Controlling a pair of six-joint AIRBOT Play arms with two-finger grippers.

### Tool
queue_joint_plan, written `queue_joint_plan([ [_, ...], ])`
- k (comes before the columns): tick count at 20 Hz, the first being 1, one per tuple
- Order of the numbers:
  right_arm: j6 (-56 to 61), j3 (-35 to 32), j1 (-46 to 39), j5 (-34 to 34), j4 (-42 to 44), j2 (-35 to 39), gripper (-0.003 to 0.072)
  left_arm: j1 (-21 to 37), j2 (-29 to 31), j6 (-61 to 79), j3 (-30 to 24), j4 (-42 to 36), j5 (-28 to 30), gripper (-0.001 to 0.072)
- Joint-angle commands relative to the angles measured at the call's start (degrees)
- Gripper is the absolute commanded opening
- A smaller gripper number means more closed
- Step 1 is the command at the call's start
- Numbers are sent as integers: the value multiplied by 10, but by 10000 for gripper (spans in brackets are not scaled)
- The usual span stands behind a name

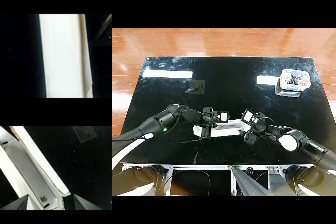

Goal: Fold the box and place the chain.

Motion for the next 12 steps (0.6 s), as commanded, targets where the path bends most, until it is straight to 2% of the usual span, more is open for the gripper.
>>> queue_joint_plan([
  [1,-37,0,-1,-3,0,0,720,0,0,1,0,0,0,17],
  [4,-91,0,-1,17,19,-4,720,0,0,1,0,0,0,17],
  [12,-285,0,-6,59,157,-33,720,0,0,1,0,0,0,17],
])
